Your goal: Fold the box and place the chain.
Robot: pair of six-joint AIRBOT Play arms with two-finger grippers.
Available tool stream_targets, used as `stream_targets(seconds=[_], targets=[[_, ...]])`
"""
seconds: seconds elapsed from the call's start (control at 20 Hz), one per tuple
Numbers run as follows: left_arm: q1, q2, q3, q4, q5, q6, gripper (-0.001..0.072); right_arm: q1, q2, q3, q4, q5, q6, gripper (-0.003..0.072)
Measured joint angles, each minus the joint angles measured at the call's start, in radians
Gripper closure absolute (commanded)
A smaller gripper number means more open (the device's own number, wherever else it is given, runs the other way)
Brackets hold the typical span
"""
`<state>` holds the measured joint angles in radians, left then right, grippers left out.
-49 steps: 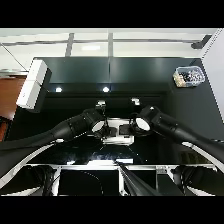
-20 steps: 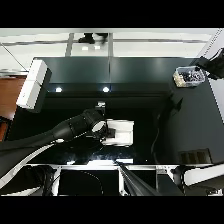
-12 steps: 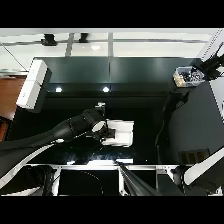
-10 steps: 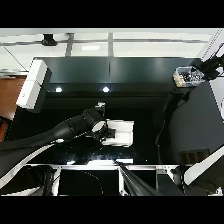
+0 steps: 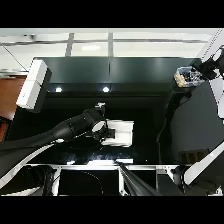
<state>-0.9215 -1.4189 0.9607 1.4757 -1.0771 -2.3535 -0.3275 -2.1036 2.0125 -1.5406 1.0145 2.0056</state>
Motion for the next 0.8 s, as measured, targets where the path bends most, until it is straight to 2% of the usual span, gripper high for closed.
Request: stream_targets(seconds=[0.05,0.3,0.45,0.7,0.8], targets=[[0.000,0.000,0.000,0.000,0.000,0.000,0.0678,0.000,-0.004,0.000,0.008,-0.005,0.002,0.0624],[0.000,0.000,0.000,0.000,-0.003,0.000,0.0678,-0.002,-0.004,0.023,0.068,0.033,-0.039,0.0641],[0.000,0.000,0.000,0.000,-0.003,0.000,0.0678,-0.003,0.039,0.032,0.075,0.064,-0.104,0.0643],[0.000,0.000,0.000,0.000,-0.003,0.000,0.0678,-0.005,0.200,0.031,0.093,0.172,-0.294,0.0644],[0.000,0.000,0.000,0.000,-0.003,0.000,0.0678,-0.013,0.294,0.006,0.150,0.194,-0.361,0.0644]])
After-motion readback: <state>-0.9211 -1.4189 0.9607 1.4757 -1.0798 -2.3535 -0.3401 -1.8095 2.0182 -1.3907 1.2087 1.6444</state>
